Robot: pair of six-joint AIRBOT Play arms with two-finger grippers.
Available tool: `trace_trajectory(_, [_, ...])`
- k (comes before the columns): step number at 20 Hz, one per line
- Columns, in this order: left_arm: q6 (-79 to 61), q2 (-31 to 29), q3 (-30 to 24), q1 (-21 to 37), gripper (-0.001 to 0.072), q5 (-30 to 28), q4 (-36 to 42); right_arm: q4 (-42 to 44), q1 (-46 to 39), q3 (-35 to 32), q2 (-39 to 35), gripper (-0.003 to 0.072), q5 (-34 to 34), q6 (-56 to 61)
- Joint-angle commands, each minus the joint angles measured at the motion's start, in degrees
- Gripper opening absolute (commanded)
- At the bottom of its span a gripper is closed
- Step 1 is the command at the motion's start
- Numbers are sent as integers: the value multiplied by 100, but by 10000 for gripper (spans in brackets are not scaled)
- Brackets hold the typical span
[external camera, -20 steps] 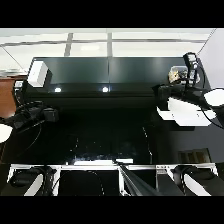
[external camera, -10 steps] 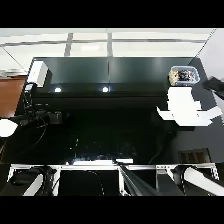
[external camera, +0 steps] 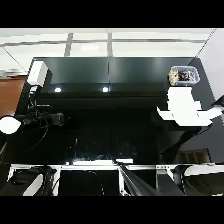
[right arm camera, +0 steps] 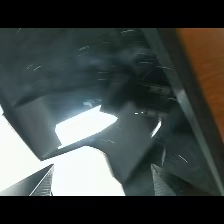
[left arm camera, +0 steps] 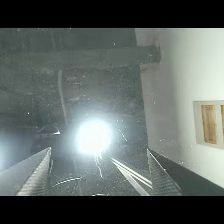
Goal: Fold the box and place the chain.
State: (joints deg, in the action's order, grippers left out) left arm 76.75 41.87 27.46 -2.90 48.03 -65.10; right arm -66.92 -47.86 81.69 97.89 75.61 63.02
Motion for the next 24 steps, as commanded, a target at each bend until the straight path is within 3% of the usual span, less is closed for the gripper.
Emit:
trace_trajectory(1, [4, 105, -2, -2, 708, 9, 46, 44, 227, 175, 367, 516, 363, -887])
trace_trajectory(2, [2, 109, -2, 0, 708, 11, 111, 39, 273, 181, 358, 296, 402, -907])
trace_trajectory(3, [2, 109, -2, -2, 708, 11, 140, 35, 299, 181, 323, 168, 505, -907])
trace_trajectory(4, [2, 109, -2, -2, 708, 33, 155, 35, 313, 181, 258, 56, 636, -907])
trace_trajectory(5, [2, 109, -2, -2, 708, 57, 153, 28, 310, 179, 160, 13, 743, -903])
trace_trajectory(10, [0, 109, -2, -4, 708, 55, 153, 920, 439, -369, -1084, 13, 544, -745])
trace_trajectory(14, [0, 116, -2, -4, 707, 52, 155, 1239, 955, -1692, -2323, 13, 118, -999])
trace_trajectory(16, [0, 149, -2, -7, 707, 72, 173, 1818, 1351, -2476, -2924, 13, -210, -1241])
trace_trajectory(21, [-192, 586, 24, -7, 706, 33, 1453, 3250, 2964, -4927, -4669, 13, -2339, -1283])
trace_trajectory(24, [-1134, 1309, 391, -7, 705, 155, 2623, 4157, 4054, -5967, -5058, 13, -3252, -1163])
